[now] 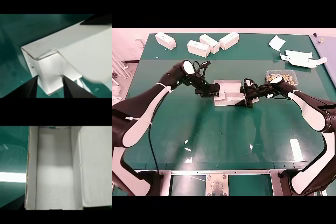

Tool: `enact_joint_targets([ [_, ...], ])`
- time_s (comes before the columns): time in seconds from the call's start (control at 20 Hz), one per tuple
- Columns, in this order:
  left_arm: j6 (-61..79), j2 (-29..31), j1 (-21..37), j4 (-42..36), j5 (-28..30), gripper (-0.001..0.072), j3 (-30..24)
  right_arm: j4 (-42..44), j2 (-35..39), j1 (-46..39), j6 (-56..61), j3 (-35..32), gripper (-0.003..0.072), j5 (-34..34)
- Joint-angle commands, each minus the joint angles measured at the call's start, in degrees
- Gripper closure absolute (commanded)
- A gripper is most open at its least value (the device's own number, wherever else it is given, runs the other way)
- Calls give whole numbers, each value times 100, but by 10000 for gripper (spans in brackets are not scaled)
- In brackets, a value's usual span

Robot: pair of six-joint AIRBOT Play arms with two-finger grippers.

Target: Fold the box and place the chain.

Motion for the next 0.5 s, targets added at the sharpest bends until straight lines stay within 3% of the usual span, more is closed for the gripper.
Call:
enact_joint_targets([
  [0.0, -299, 0, -111, 367, 175, 338, 17, -17, -2, 2, -2, -2, 111, 11],
  [0.45, -881, -2, -271, 774, 299, 339, 17, -17, -2, 2, -2, -2, 111, 11],
])
